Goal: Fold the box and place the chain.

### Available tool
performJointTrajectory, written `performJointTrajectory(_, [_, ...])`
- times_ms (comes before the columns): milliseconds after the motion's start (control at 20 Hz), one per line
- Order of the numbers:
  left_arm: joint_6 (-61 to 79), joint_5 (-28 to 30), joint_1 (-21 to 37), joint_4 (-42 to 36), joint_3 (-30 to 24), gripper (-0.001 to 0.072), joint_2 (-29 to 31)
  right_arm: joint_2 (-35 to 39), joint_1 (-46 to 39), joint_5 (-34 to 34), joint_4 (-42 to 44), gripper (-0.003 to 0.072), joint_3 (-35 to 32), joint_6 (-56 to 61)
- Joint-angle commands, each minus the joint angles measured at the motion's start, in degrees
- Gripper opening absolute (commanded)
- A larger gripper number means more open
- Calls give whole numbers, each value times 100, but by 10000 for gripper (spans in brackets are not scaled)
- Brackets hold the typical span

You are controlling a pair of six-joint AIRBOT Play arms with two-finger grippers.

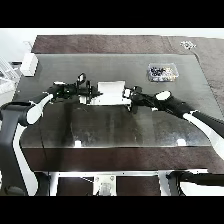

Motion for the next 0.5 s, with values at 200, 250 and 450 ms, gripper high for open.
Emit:
performJointTrajectory(200, [0, 2, -2, 2, 0, 21, 2, -321, -450, 1078, 35, 698, 660, -48])
performJointTrajectory(250, [0, 2, -2, 2, 0, 21, 2, -407, -474, 1137, 33, 698, 726, -155])
performJointTrajectory(450, [0, 2, -2, 2, 0, 21, 2, -658, -719, 1727, -13, 698, 883, -376])
